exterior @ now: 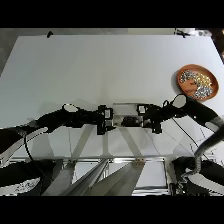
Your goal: Fold the box and place the chain.
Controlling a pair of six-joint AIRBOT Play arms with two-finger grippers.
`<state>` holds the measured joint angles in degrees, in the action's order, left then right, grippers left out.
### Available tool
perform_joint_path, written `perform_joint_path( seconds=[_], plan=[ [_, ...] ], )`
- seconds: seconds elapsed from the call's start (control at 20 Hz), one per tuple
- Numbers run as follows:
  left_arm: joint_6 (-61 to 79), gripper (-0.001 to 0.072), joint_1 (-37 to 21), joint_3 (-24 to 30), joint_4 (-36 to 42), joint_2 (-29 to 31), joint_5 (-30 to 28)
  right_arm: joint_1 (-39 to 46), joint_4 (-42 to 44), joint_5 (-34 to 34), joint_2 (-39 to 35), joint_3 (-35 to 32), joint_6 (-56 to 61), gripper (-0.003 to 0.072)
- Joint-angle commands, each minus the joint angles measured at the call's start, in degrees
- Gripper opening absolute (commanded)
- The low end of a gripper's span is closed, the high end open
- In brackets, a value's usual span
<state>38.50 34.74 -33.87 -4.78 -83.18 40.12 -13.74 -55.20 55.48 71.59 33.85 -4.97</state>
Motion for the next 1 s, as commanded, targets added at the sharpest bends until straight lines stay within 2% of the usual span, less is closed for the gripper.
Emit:
perform_joint_path(
  seconds=[0.0, 0.1, 0.15, 0.25, 0.45, 0.7, 0.85, 0.95],
  plan=[
    [0.0, 0.0388, 0.0, 0.0, 0.0, 0.0, 0.0, -0.8, 0.2, -0.7, 0.7, 0.0, 0.3, 0.0245],
    [0.0, 0.0388, 0.0, 0.0, 0.0, 0.0, 0.0, -0.8, 0.2, -0.6, 0.7, 0.0, 1.2, 0.0149],
    [0.0, 0.0388, 0.0, 0.0, 0.0, 0.0, 0.0, -0.8, 0.2, -0.9, 0.7, 0.0, 2.3, 0.0143],
    [0.0, 0.0388, 0.0, 0.0, 0.0, 0.0, 0.0, -0.8, 0.0, -0.9, 0.7, 0.0, 3.6, 0.0012],
    [0.0, 0.0388, 0.0, 0.0, 0.0, 0.0, 0.0, -0.8, -1.0, -0.9, 0.2, 0.0, 7.4, 0.0011],
    [0.0, 0.0388, 0.0, 0.0, 0.0, 0.0, 0.0, -0.8, -14.9, 1.1, -6.3, 0.2, 24.7, 0.0011],
    [0.0, 0.0388, 0.0, 0.0, 0.0, 0.0, 0.0, -0.8, -14.3, 5.1, -13.0, 0.2, 30.6, 0.0011],
    [0.0, 0.0388, 0.0, 0.0, 0.0, 0.0, 0.0, -0.8, -11.2, 4.9, -18.2, 0.2, 39.1, 0.0012]
  ],
)
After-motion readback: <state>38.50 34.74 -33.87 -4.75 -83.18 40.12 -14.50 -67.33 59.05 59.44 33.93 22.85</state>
